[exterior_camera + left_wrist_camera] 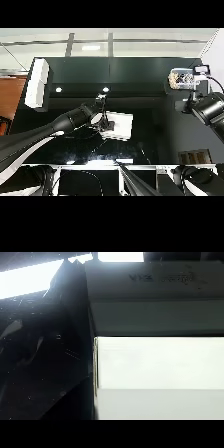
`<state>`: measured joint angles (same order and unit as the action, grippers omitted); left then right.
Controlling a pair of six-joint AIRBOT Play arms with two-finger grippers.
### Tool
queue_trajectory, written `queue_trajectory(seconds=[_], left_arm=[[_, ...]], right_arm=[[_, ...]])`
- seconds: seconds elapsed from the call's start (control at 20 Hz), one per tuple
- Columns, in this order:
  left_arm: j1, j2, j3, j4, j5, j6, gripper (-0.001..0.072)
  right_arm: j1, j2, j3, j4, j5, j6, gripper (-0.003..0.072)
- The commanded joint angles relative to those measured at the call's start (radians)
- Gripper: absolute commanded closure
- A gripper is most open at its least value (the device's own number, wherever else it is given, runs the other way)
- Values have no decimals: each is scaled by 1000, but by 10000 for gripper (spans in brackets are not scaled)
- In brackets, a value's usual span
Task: Fold the box and place the chain.
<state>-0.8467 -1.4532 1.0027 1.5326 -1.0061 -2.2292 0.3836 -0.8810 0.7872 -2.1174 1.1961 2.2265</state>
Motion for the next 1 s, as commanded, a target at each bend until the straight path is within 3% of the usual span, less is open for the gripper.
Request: queue_trajectory(seconds=[0.0,0.05,0.1,0.15,0.2,0.25,0.3,0.45,0.6,0.75,0.95], left_arm=[[1,0,0,3,-12,0,683],[1,0,0,3,-13,0,683],[1,0,0,3,-12,0,683],[1,0,0,3,-11,0,683],[1,0,0,3,-11,0,683],[1,0,0,3,-12,0,683],[1,0,0,3,-14,0,683],[1,0,0,3,-32,1,683],[1,0,0,1,-43,1,683],[1,0,0,3,-47,1,683],[1,0,0,3,-52,1,683]], right_arm=[[-215,-27,-107,-2,-312,155,361],[-275,-65,-90,20,-363,213,355],[-337,-111,-56,84,-418,197,91],[-406,-169,3,223,-478,58,-25],[-466,-236,78,407,-503,-136,-26],[-526,-323,182,589,-474,-307,-26],[-573,-412,291,680,-406,-366,-25],[-627,-676,632,674,-193,-373,-25],[-624,-883,895,669,-128,-372,-23],[-627,-1007,1041,659,-107,-372,17],[-627,-1075,1100,554,-109,-372,16]])
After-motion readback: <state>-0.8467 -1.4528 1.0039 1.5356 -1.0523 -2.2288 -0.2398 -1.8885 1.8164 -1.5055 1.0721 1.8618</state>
